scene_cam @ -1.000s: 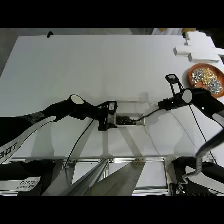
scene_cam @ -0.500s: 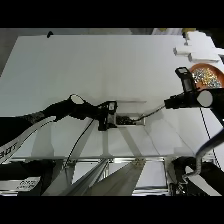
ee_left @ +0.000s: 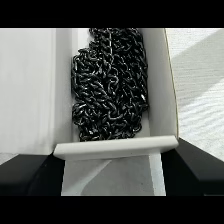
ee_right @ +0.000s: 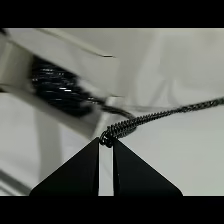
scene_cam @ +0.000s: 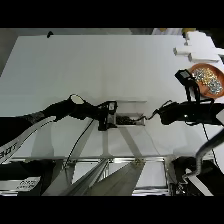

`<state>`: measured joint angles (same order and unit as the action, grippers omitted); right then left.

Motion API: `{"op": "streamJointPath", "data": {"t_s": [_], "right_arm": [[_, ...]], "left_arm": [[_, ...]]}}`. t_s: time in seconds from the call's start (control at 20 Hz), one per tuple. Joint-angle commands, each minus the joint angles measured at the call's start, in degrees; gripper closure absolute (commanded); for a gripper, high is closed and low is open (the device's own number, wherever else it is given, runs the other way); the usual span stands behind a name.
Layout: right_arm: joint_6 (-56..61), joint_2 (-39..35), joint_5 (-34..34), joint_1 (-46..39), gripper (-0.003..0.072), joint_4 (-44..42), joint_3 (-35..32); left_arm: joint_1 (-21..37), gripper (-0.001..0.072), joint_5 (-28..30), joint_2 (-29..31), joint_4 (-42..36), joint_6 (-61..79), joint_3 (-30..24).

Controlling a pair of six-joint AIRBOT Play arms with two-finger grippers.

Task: Fold the box and place the chain.

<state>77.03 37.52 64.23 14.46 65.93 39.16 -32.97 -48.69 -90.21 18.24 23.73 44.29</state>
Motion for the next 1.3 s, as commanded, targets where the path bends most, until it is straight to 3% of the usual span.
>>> {"op": "streamJointPath", "data": {"t_s": [0.0, 0.2, 0.7, 0.9, 1.25], "right_arm": [[-1.05, -0.92, -3.37, 4.35, 0.0669, -8.92, 0.04], [-1.05, 0.26, -11.37, 9.29, 0.0669, -11.13, -0.37], [-1.09, 14.78, -19.78, 19.28, 0.0669, -11.26, -0.37], [-4.63, 15.02, -23.34, 22.1, 0.0669, -15.37, -0.37], [-5.57, 15.02, -23.34, 22.14, 0.0669, -17.25, -0.37]], "left_arm": [[0.02, 0.0677, 0.02, 0.0, 0.02, 0.02, 0.02], [0.02, 0.0677, 0.0, 0.0, 0.02, 0.02, 0.02], [0.02, 0.0677, 0.02, 0.0, 0.02, 0.02, 0.02], [0.02, 0.0677, 0.0, 0.0, 0.02, 0.02, 0.02], [0.02, 0.0677, 0.0, 0.0, 0.02, 0.02, 0.02]]}}
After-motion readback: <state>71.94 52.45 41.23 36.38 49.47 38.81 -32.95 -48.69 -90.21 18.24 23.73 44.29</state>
